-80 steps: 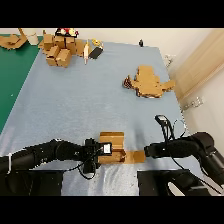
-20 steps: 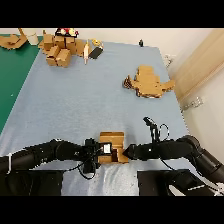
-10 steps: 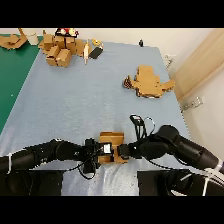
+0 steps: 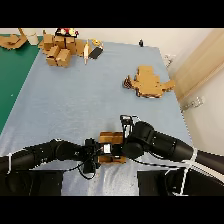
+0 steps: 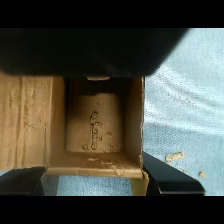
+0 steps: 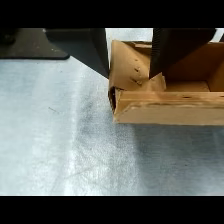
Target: Fold the box.
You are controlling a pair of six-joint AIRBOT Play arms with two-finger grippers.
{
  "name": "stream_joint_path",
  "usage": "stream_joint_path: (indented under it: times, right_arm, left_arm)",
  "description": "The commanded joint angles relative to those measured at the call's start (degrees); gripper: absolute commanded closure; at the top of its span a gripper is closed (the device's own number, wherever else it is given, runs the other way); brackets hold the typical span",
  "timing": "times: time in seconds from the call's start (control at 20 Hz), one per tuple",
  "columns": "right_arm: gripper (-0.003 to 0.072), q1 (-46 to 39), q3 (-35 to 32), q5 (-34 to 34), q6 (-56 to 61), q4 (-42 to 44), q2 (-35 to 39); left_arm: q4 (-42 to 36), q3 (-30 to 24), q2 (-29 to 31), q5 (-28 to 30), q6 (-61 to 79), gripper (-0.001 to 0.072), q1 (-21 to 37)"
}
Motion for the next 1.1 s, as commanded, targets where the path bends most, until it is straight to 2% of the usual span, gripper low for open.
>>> stream_joint_path:
  times: [0.0,0.25,0.75,0.85,0.9,0.95,1.05]
  right_arm:
    - [0.0309,1.2,0.7,-1.6,4.2,-0.9,-1.1]
    - [0.0308,2.2,0.7,-3.8,6.5,-1.1,-2.3]
    - [0.0309,2.2,0.7,-1.6,6.4,-1.0,-7.0]
    - [0.0360,2.2,0.7,-1.4,6.4,-1.0,-7.0]
    - [0.0409,2.2,0.7,-1.4,6.4,-1.0,-7.2]
    - [0.0411,2.2,0.7,-1.4,6.4,-0.9,-7.4]
    - [0.0478,2.3,0.7,-1.2,6.4,-0.4,-7.7]
  left_arm:
    - [0.0,0.0,0.0,0.0,0.0,0.0339,0.0]
    - [0.0,0.0,0.0,0.0,0.0,0.0338,0.0]
    - [0.0,0.0,0.0,0.0,0.0,0.0338,0.0]
    - [0.0,0.0,0.0,0.0,0.0,0.0338,0.0]
    - [0.0,0.0,0.0,0.0,0.0,0.0338,0.0]
    - [0.0,0.0,0.0,0.0,0.0,0.0338,0.0]
    - [0.0,0.0,0.0,0.0,0.0,0.0339,0.0]
